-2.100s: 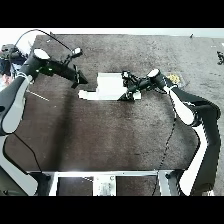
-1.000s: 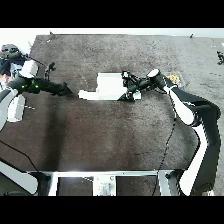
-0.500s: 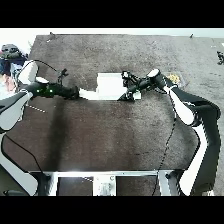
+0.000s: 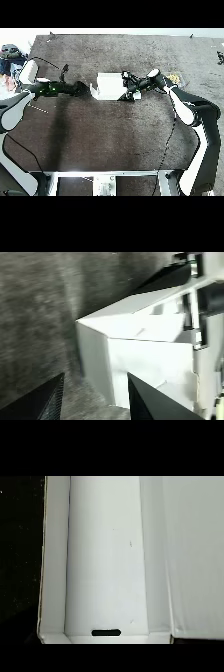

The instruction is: Fold the box and place the chain.

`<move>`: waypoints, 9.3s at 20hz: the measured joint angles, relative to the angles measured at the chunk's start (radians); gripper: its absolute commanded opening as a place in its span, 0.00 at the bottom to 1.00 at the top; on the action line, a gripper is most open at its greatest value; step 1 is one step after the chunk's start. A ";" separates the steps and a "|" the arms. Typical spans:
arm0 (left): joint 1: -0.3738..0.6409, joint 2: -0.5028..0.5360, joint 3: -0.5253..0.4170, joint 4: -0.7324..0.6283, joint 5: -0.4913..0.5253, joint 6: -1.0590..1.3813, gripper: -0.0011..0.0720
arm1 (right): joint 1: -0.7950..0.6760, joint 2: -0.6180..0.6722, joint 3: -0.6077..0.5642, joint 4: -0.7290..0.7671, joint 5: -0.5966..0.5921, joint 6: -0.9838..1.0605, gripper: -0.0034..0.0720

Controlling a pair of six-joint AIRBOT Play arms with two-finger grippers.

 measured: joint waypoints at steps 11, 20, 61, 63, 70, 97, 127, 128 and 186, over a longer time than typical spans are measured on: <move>-0.107 0.002 0.112 0.168 0.024 -0.190 0.60 | 0.000 0.000 0.000 0.000 0.000 0.000 0.64; -0.216 0.002 0.245 0.484 0.065 -0.484 0.60 | 0.000 0.000 0.000 0.000 0.000 0.000 0.64; -0.494 -0.226 0.694 1.374 -0.180 -1.387 0.03 | 0.001 -0.001 0.000 0.003 -0.001 0.000 0.64; -0.494 -0.226 0.694 1.379 -0.184 -1.396 0.56 | 0.001 -0.001 0.000 0.002 0.000 0.000 0.64; -0.495 -0.202 0.698 1.327 -0.177 -1.315 0.56 | 0.000 -0.001 0.000 0.000 0.000 0.000 0.64; -0.209 0.021 0.614 0.716 -0.045 -0.128 0.59 | 0.000 -0.001 0.000 0.000 0.000 0.000 0.64; -0.093 -0.243 0.359 0.098 -0.215 1.235 1.00 | 0.000 -0.001 0.000 0.000 0.000 0.000 0.64; -0.097 -0.243 0.359 0.100 -0.211 1.235 1.00 | 0.000 -0.001 0.000 0.000 0.000 0.000 0.64; -0.156 -0.279 0.359 0.105 -0.108 1.196 0.25 | 0.000 -0.001 0.000 0.000 0.000 0.000 0.64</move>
